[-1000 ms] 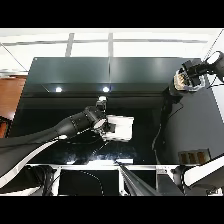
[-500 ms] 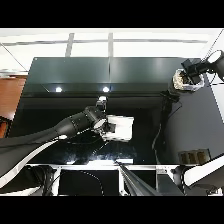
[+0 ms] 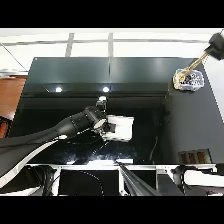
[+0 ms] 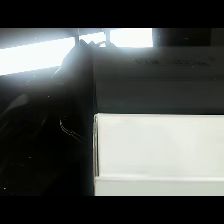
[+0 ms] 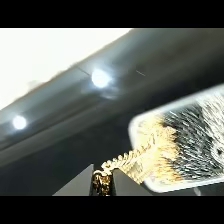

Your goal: Fold the box and place the chain.

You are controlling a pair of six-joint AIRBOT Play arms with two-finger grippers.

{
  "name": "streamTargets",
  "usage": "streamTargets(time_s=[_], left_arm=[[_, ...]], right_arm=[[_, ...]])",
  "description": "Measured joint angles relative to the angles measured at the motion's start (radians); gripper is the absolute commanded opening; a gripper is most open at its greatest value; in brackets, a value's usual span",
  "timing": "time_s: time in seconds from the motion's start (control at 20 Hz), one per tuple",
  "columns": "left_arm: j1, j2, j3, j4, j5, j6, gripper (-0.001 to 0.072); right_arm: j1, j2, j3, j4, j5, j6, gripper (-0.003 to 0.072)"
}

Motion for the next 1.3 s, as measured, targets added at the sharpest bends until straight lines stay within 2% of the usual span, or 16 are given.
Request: streamTargets(time_s=[0.35, 0.7, 1.1, 1.3], left_arm=[[0.0, 0.0, 0.0, 0.003, 0.002, 0.0, 0.0032], [0.0, 0.0, 0.0, 0.004, 0.004, 0.0, 0.0032], [0.0, 0.0, 0.0, 0.005, 0.005, 0.0, 0.0031], [0.0, 0.0, 0.0, 0.005, 0.005, 0.0, 0.0032]], right_arm=[[0.006, 0.3, -0.02, 0.163, 0.082, -0.185, 0.004], [0.177, 0.536, -0.188, 0.169, 0.187, -0.22, 0.004], [0.368, 0.629, -0.436, 0.185, 0.367, -0.254, 0.0041], [0.47, 0.636, -0.578, 0.227, 0.343, -0.266, 0.0041]])
